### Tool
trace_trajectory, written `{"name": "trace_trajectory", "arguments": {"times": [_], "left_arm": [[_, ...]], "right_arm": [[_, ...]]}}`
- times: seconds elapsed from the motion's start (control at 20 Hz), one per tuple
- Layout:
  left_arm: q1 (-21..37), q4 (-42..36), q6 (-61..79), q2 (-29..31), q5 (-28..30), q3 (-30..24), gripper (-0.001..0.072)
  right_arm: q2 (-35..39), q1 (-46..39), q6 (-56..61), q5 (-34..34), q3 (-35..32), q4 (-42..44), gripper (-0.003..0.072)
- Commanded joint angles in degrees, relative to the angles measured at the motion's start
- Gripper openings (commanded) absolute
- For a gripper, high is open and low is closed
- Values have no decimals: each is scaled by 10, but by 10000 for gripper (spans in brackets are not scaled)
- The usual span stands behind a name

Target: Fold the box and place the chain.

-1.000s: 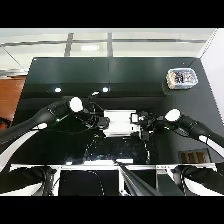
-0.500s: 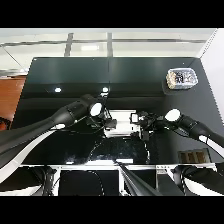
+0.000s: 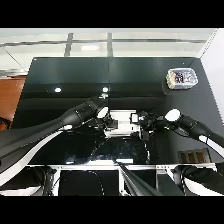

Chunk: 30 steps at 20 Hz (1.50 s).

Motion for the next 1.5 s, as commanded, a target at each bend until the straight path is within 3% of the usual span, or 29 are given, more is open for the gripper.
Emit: {"name": "trace_trajectory", "arguments": {"times": [0.0, 0.35, 0.45, 0.55, 0.8, 0.85, 0.9, 0.95, 1.15, 1.2, 1.25, 1.3, 1.35, 1.45], "left_arm": [[-3, 5, -6, -7, -2, 10, 286], [-15, 26, -18, -21, -27, 31, 271], [-16, 26, -18, -21, -26, 31, 96], [-17, 26, -19, -21, -26, 31, 42], [-17, 26, -29, -21, -27, 32, 39], [-17, 25, -29, -21, -26, 32, 103], [-17, 21, -29, -21, -27, 32, 298], [-17, 21, -29, -21, -30, 32, 448], [-16, 17, -38, -21, -31, 32, 446], [-16, 17, -40, -21, -31, 32, 435], [-16, 17, -40, -21, -31, 32, 295], [-16, 17, -40, -21, -30, 32, 89], [-16, 17, -40, -21, -28, 32, 26], [-17, 17, -40, -21, -27, 32, 26]], "right_arm": [[0, 0, 0, 0, 0, 0, 8], [0, 0, 0, 0, 0, 0, 8], [0, 0, 0, 0, 0, 0, 8], [0, 0, 0, 0, 0, 0, 8], [0, 0, 0, 0, 0, 0, 8], [0, 0, 0, 0, 0, 0, 8], [0, 0, 0, 0, 0, 0, 8], [0, 0, 0, 0, 0, 0, 8], [0, 0, 0, 0, 0, 0, 8], [0, 0, 0, 0, 0, 0, 8], [0, 0, 0, 0, 0, 0, 8], [0, 0, 0, 0, 0, 0, 8], [0, 0, 0, 0, 0, 0, 8], [0, 0, 0, 0, 0, 0, 8]]}}
